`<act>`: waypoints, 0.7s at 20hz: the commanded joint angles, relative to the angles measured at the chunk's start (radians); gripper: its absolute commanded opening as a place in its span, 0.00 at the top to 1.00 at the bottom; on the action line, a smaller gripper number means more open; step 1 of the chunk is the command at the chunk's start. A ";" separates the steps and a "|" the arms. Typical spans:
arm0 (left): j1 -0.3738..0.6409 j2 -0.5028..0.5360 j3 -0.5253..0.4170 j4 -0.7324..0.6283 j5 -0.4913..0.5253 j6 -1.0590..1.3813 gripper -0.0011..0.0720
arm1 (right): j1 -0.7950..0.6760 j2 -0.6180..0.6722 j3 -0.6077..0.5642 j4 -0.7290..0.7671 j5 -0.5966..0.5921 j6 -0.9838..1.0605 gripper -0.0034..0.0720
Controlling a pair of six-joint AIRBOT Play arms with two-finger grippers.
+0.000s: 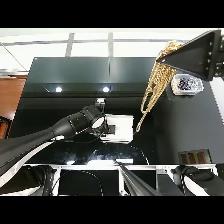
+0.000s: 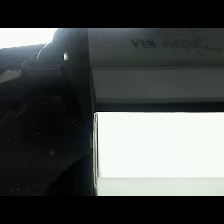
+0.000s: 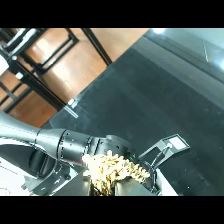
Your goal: Fold the box and place the chain.
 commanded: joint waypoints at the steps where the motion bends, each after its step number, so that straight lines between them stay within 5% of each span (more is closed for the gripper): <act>1: 0.000 0.001 0.001 0.001 0.000 0.000 0.94 | -0.001 0.003 0.001 0.058 -0.013 0.002 0.95; 7: 0.000 0.001 0.001 0.000 0.000 0.000 0.94 | 0.000 0.002 0.001 0.230 -0.116 -0.004 0.95; 14: 0.000 0.001 0.001 0.001 0.000 0.000 0.94 | 0.000 0.000 0.001 0.236 -0.159 -0.009 0.95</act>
